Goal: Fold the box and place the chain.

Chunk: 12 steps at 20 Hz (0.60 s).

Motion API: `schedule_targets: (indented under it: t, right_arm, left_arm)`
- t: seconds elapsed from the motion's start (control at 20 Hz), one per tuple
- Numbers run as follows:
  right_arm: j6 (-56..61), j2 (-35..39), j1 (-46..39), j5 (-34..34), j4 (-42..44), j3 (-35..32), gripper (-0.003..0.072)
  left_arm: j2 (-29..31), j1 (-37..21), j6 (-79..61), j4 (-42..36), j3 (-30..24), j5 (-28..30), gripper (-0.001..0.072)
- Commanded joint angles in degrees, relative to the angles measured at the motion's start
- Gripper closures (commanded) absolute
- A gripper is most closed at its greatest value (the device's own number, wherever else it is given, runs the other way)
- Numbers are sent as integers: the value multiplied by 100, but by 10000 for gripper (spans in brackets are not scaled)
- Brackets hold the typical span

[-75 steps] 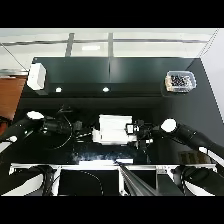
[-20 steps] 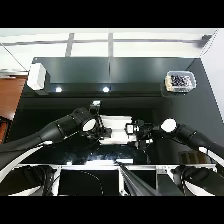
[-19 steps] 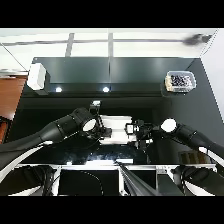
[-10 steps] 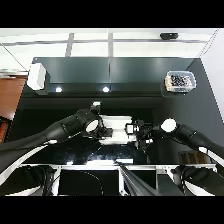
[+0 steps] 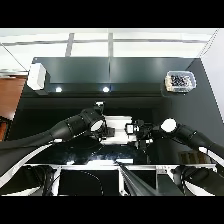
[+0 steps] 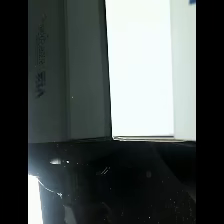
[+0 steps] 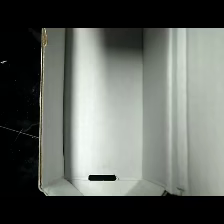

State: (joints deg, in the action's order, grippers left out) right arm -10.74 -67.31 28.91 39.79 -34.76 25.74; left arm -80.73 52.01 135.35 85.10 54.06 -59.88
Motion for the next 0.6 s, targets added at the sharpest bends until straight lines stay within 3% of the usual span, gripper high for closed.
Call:
schedule_targets:
  t: [0.0,0.15,0.2,0.25,0.55]
  right_arm:
    - [0,-4,2,2,0,-4,192]
    - [0,-4,2,2,0,-4,192]
    - [2,-4,2,2,0,-4,192]
    - [0,-4,2,2,0,-4,192]
    - [0,-4,2,2,0,-4,192]
  left_arm:
    - [-13,2,-4,46,42,-83,509]
    - [-26,2,24,31,44,-85,577]
    - [-44,2,31,-20,44,-87,656]
    - [-59,4,35,-44,44,-85,681]
    - [-59,4,33,-28,116,-129,665]
